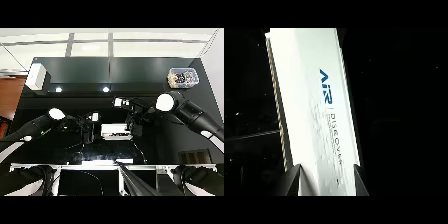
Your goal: Fold the box and place the chain.
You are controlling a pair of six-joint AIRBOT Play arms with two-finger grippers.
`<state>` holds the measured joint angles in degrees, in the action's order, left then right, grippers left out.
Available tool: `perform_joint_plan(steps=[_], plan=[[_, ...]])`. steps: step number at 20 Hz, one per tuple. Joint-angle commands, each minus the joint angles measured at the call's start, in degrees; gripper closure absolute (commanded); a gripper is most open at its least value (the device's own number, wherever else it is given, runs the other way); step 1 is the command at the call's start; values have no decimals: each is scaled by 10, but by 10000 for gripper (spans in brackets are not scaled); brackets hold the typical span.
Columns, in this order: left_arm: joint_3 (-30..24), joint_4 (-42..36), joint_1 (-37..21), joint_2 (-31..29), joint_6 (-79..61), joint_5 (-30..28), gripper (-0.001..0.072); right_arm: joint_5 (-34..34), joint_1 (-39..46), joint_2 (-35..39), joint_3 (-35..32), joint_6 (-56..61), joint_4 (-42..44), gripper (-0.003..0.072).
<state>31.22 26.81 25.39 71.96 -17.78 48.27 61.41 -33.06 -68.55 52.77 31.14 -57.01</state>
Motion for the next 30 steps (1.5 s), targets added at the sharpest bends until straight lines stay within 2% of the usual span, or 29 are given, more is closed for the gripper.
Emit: perform_joint_plan(steps=[1,7,9,10,30], plan=[[0,0,0,0,1,-2,354,3,-4,2,-1,2,5,319],[0,-1,0,0,1,-2,354,2,-14,2,-19,2,15,320],[0,0,0,0,1,-2,354,-2,-14,2,-19,2,14,416],[0,-1,0,0,1,-2,354,-3,-14,2,-19,2,12,421],[0,0,0,0,1,-2,354,-1,-15,1,-21,2,15,421]])
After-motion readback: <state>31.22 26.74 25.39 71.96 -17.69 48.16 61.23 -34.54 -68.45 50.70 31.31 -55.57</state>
